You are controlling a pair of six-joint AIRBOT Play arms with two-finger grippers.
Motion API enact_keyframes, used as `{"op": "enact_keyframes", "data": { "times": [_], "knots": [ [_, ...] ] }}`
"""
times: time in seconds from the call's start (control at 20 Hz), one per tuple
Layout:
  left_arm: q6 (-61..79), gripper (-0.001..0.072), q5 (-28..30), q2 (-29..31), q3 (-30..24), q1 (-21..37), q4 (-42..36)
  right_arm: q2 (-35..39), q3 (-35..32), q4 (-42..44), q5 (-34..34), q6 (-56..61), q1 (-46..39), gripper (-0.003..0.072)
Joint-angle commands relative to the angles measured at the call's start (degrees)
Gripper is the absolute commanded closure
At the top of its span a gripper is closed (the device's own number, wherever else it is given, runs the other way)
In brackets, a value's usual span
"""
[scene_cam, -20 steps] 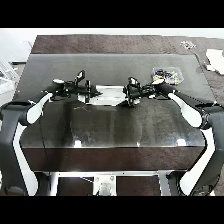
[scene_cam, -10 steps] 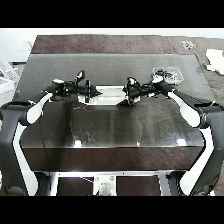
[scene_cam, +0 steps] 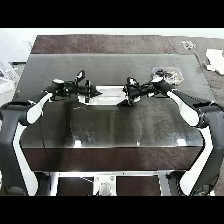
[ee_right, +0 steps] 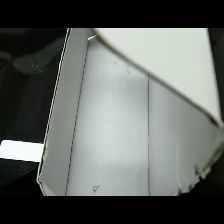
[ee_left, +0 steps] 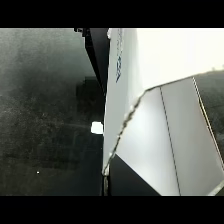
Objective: Fold the box and place the chain.
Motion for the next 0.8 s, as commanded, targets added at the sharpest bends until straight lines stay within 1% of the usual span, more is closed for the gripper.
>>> {"op": "enact_keyframes", "data": {
  "times": [0.0, 0.05, 0.75],
  "knots": [
    [0.02, 0.0686, 0.04, 0.04, 0.02, -0.02, 0.0, -0.02, 0.07, -0.31, 0.13, 0.09, 0.04, 0.005],
    [0.02, 0.0686, 0.04, 0.04, 0.02, -0.02, 0.0, -0.02, 0.04, -0.35, 0.15, 0.09, 0.04, 0.0105],
    [0.02, 0.0686, 0.04, 0.04, 0.02, -0.02, 0.0, -0.02, -0.09, -0.11, 0.57, 0.09, 0.04, 0.0108]
  ]
}}
